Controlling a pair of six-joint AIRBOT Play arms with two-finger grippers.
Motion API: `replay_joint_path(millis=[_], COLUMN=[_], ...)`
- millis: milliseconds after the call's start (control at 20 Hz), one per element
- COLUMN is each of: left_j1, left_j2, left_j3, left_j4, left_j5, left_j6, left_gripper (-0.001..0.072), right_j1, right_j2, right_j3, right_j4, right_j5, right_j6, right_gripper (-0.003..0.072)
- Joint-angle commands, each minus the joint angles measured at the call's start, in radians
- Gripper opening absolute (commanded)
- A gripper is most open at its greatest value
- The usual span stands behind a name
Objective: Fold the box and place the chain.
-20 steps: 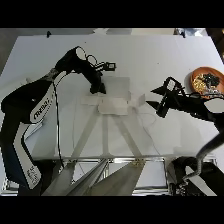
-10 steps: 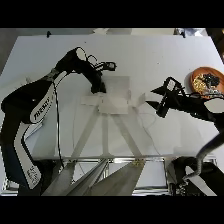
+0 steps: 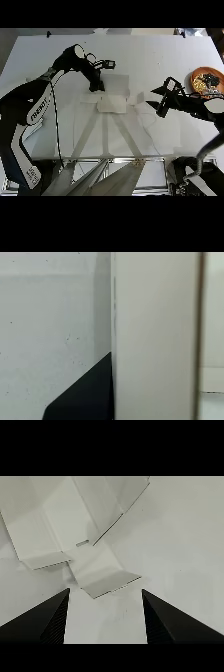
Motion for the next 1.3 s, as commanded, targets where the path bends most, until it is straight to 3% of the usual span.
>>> replay_joint_path(millis=[0, 200, 1250], left_j1=[-0.001, -0.001, -0.001], left_j2=[0.01, 0.01, -0.021], left_j3=[0.001, 0.001, 0.001], left_j4=[-0.014, -0.064, -0.044], left_j5=[-0.005, -0.003, 0.042], left_j6=[0.0, 0.003, 0.021], left_gripper=[0.0014, 0.0014, 0.0014], right_j1=[0.0, 0.0, 0.0], right_j2=[0.001, 0.001, 0.0], right_j3=[0.001, 0.001, 0.001], right_j4=[0.0, 0.0, 0.0], right_j5=[0.0, 0.0, 0.0], right_j6=[0.004, 0.004, 0.01], right_gripper=[0.0501, 0.0501, 0.05])
